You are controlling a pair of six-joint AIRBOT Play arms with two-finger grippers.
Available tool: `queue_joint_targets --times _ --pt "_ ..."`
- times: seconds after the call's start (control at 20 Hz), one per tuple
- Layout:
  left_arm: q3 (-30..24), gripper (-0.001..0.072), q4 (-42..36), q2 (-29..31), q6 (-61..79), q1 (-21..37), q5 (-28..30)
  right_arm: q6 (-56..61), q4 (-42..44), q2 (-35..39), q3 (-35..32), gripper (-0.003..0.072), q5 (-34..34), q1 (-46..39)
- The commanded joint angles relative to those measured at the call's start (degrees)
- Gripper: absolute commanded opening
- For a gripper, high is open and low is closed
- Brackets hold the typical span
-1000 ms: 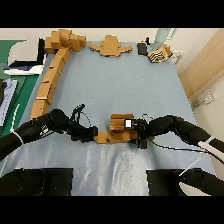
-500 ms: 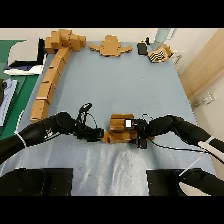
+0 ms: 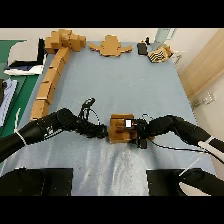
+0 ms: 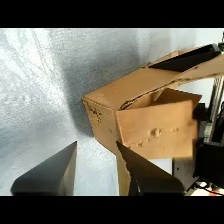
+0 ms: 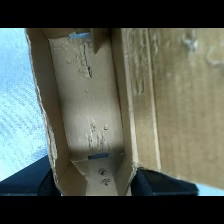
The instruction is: Fold the box.
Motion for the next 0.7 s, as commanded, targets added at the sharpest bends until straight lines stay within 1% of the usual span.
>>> queue_joint_targets --times 0.0,0.05,0.25,0.3,0.35,0.65 --pt "0.17 0.0345 0.00 -0.04 -0.46 -0.02 0.00 0.00 0.00 -0.04 0.02 0.0502 0.02 0.04" --pt "0.17 0.0367 -0.02 -0.04 -0.46 -0.02 -0.07 0.00 0.00 -0.04 0.02 0.0502 0.02 0.04" --pt "0.63 0.0374 -0.13 -0.04 -0.46 0.09 -0.76 0.00 0.00 -0.04 0.02 0.0502 0.02 0.04" --pt "1.09 0.0419 -0.15 -0.04 -0.46 0.09 -1.11 0.00 0.00 -0.04 0.02 0.0502 0.02 0.04" --pt "1.49 0.0521 -0.15 -0.04 -0.46 0.09 -1.29 0.00 0.00 -0.04 0.02 0.0502 0.02 0.04" --pt "1.88 0.0528 0.00 -0.04 -1.49 0.09 -0.96 0.00 0.00 -0.04 0.02 0.0502 0.02 0.04"
